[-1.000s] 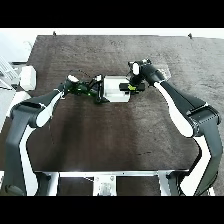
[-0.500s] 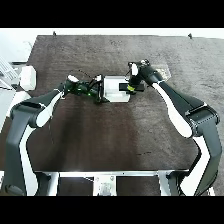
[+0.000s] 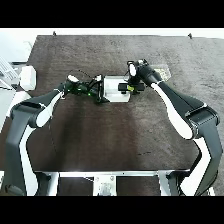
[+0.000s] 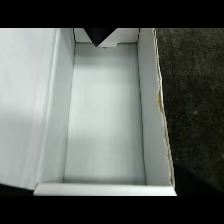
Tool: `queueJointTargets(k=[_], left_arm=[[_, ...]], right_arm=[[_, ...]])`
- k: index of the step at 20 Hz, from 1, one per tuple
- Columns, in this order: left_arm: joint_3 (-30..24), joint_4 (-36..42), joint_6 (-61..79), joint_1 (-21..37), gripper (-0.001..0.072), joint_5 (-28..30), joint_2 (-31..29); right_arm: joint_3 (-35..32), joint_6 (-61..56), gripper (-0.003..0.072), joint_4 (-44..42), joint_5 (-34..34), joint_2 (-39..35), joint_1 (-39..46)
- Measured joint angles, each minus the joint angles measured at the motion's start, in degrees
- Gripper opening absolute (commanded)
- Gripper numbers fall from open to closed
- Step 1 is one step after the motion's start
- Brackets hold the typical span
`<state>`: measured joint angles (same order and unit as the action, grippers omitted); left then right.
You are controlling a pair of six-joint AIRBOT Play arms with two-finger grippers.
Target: Fold the box and place the chain.
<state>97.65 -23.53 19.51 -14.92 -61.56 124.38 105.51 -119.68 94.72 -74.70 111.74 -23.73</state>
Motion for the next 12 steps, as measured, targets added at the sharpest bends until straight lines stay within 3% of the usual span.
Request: queueJointTargets(k=[10, 11, 12], left_arm=[[0.00, 0.00, 0.00, 0.00, 0.0461, 0.02, 0.00], [0.00, 0.00, 0.00, 0.00, 0.0461, 0.02, 0.00], [0.00, 0.00, 0.00, 0.00, 0.0461, 0.02, 0.00]], right_arm=[[0.55, 9.70, 0.0558, 1.84, -2.23, -12.61, 1.97], [0.55, 11.10, 0.0545, 2.54, -1.81, -13.44, 3.23], [0.55, 12.83, 0.0473, 3.10, -0.74, -14.05, 4.98]])
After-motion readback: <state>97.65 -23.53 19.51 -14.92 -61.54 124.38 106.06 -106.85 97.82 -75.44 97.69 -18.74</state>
